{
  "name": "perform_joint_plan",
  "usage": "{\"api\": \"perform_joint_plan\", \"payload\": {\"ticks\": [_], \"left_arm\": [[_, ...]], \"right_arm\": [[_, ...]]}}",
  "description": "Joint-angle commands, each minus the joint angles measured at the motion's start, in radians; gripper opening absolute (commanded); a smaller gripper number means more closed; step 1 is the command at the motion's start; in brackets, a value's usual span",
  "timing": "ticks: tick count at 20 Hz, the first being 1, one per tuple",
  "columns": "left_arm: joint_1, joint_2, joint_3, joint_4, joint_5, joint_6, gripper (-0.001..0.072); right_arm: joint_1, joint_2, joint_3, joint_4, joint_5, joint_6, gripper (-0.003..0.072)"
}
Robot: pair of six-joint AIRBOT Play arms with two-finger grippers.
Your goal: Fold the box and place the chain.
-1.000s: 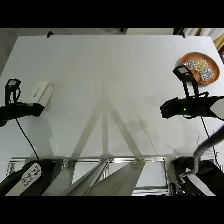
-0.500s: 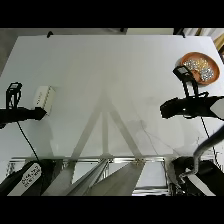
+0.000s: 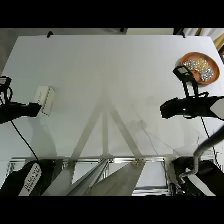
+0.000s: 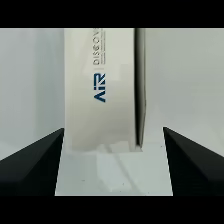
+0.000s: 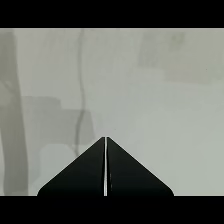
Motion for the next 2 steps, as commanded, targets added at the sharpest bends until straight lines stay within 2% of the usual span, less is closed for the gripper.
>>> {"api": "perform_joint_plan", "payload": {"ticks": [1, 2], "left_arm": [[-0.052, 0.036, 0.000, 0.002, 0.017, -0.005, 0.0695], [-0.065, 0.036, 0.000, 0.002, 0.025, -0.005, 0.0695]], "right_arm": [[-0.001, 0.000, 0.001, 0.000, 0.000, 0.000, 0.0018], [-0.001, 0.000, 0.001, 0.000, 0.000, 0.000, 0.0018]]}}
